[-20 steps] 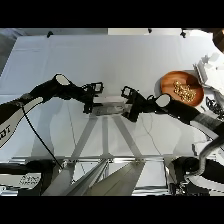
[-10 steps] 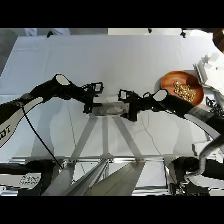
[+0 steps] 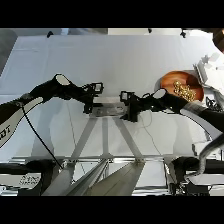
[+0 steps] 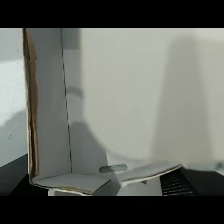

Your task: Fold the box and place the chain.

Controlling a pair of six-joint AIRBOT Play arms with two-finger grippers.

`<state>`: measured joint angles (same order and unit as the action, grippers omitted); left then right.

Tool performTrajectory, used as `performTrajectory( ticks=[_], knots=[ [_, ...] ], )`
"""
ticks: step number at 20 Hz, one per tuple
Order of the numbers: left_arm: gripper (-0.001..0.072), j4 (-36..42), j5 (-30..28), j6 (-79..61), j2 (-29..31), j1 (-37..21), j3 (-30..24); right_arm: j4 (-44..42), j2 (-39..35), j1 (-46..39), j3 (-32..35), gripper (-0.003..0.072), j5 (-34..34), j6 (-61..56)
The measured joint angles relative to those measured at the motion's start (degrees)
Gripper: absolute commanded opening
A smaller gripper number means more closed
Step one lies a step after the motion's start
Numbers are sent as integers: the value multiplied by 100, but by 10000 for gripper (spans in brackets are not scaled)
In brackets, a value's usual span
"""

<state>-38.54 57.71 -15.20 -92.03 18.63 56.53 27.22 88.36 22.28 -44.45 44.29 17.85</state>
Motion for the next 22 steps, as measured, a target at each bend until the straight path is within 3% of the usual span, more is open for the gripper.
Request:
performTrajectory(
  ticks=[6,9,22],
  knots=[
    [10,0,-2,0,0,2,0,-608,181,-22,-2,634,127,505],
    [10,-4,2,0,0,2,0,-713,203,-24,-2,390,136,601],
    [10,0,-7,-2,0,0,0,-791,214,-24,-2,380,170,664]
  ],
)
